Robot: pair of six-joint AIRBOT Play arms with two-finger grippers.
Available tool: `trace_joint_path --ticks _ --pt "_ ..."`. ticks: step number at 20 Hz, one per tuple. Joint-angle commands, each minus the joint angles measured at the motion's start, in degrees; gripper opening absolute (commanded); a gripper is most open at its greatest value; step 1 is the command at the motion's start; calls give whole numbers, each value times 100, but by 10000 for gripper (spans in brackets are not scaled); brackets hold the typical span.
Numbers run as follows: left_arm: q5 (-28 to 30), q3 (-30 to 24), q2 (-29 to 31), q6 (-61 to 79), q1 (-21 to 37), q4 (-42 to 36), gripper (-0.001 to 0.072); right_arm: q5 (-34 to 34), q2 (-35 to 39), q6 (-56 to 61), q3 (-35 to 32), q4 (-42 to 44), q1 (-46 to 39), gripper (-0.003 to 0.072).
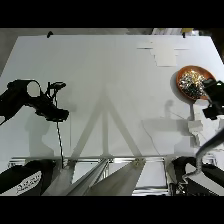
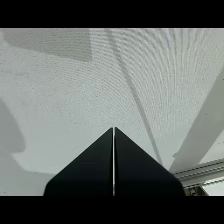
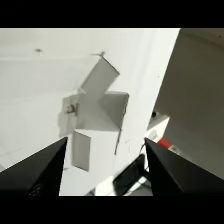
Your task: Fold the box and place the chain.
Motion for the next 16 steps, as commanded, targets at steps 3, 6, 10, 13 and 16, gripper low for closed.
trace_joint_path --ticks 3,6,10,13,16 --pt "2 -2 -2 2 4 0 9 -837 -66 -540 7 498 -2275 528" --pt "2 -2 -2 2 4 0 9 -931 -293 -671 7 603 -2498 523" --pt "2 -2 -2 2 4 0 9 -1034 -518 -651 7 525 -2441 310" --pt "0 -2 -2 2 4 0 9 -957 -739 -391 7 79 -2441 202" --pt "2 -2 -2 2 4 0 9 -1069 -831 -323 7 363 -2363 29"
